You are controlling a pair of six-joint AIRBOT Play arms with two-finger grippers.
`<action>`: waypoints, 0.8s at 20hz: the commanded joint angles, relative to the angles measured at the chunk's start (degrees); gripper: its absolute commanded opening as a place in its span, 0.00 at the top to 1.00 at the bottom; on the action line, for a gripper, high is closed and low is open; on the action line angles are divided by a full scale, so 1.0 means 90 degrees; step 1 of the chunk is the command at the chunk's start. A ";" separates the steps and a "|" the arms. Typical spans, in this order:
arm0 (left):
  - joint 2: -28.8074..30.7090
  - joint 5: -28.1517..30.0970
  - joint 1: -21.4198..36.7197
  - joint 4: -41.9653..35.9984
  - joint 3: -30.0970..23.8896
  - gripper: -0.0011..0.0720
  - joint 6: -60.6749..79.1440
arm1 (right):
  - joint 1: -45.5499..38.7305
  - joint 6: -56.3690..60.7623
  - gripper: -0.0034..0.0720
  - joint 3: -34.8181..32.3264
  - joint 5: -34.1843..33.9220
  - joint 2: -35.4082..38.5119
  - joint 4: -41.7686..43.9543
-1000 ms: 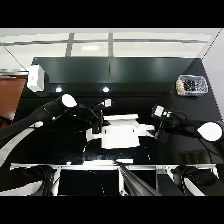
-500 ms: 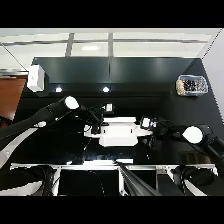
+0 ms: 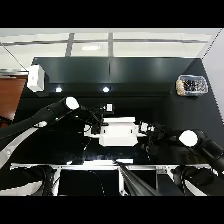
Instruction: Fold the box and place the chain.
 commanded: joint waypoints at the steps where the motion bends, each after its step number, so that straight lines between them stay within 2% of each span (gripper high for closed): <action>1: -0.0005 0.0002 -0.0002 0.0002 -0.0002 0.95 0.0000 | 0.0287 -0.0308 0.02 -0.0209 -0.0617 -0.0005 0.0505; 4: -0.0005 0.0007 -0.0002 0.0002 -0.0002 0.95 0.0002 | 0.0882 -0.0308 0.02 -0.0219 -0.1331 -0.0007 0.0495; 6: -0.0005 0.0010 -0.0002 0.0000 -0.0002 0.95 0.0000 | 0.1078 -0.0384 0.02 -0.0211 -0.1547 -0.0007 0.0498; 13: -0.0005 0.0007 -0.0002 0.0002 -0.0002 0.95 0.0002 | 0.1076 -0.0624 0.02 0.0189 -0.1069 -0.0010 0.0495; 16: -0.0005 0.0007 -0.0002 0.0002 -0.0002 0.95 0.0002 | 0.1073 -0.0743 0.02 0.0401 -0.1076 -0.0306 0.0495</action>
